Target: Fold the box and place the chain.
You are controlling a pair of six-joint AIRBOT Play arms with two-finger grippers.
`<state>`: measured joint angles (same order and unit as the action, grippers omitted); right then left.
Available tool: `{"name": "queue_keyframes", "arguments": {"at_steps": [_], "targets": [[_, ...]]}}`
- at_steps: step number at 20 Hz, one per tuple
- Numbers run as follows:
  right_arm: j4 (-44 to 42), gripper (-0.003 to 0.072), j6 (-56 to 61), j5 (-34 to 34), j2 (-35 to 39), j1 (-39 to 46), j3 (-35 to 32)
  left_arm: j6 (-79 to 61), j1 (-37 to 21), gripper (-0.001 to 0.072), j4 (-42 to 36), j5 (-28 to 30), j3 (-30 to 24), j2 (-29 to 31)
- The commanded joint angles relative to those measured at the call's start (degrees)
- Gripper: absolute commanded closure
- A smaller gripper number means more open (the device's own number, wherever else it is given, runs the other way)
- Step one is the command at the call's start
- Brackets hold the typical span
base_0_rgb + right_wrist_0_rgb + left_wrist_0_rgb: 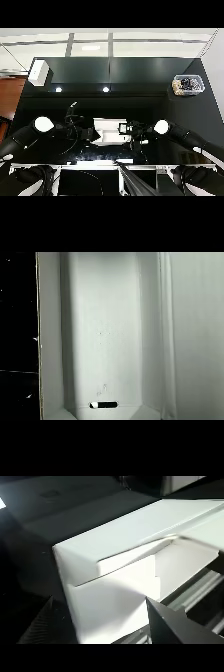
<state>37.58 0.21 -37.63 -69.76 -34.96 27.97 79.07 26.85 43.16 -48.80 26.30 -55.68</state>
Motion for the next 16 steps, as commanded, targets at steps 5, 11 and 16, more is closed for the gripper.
{"name": "queue_keyframes", "arguments": {"at_steps": [5,11,16], "targets": [[0.0,0.0393,0.0,0.0,0.0,0.0,0.0,20.7,9.0,0.0113,13.4,2.9,4.1,0.2],[0.0,0.0394,0.0,0.0,0.0,0.0,0.0,23.5,9.4,0.0173,15.3,1.3,5.4,0.2],[0.0,0.0394,0.0,0.0,0.0,0.0,0.0,29.1,10.6,0.0246,19.3,0.8,5.4,0.2]]}}
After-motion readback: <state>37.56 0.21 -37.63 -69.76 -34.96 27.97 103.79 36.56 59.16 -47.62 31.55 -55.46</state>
